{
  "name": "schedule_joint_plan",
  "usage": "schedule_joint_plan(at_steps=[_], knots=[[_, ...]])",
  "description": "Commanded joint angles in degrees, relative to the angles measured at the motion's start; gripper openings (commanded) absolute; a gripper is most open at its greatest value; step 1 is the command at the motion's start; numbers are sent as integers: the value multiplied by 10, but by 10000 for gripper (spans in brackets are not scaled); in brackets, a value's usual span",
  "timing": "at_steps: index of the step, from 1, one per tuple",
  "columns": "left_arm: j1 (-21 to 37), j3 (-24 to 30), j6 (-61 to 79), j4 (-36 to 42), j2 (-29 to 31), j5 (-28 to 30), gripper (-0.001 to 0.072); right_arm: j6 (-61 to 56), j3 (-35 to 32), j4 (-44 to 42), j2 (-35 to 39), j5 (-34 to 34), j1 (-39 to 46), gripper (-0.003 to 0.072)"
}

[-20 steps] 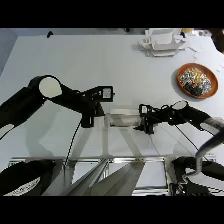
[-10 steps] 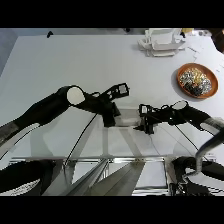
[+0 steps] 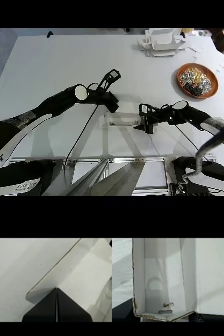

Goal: Fold the box and place the chain.

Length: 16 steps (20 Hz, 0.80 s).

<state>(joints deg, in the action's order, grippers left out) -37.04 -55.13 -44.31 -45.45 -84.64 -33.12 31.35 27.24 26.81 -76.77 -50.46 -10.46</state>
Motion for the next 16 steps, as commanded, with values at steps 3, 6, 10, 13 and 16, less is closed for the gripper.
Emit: schedule_joint_plan(at_steps=[3, 6, 10, 13, 16], knots=[[4, 0, -7, -4, -20, -51, 1, 0, 0, 2, 0, -1, 0, 400], [14, 0, -7, -26, 19, -76, 0, 0, 0, 2, 0, -1, 0, 400], [27, 0, -13, -104, 117, -163, -1, 0, 0, 2, 0, -1, 0, 400], [23, 0, -29, -178, 169, -219, -1, 0, 0, 2, 0, -1, 0, 400], [19, 0, -29, -172, 169, -224, 0, 0, 0, 2, 0, -1, 0, 400]])
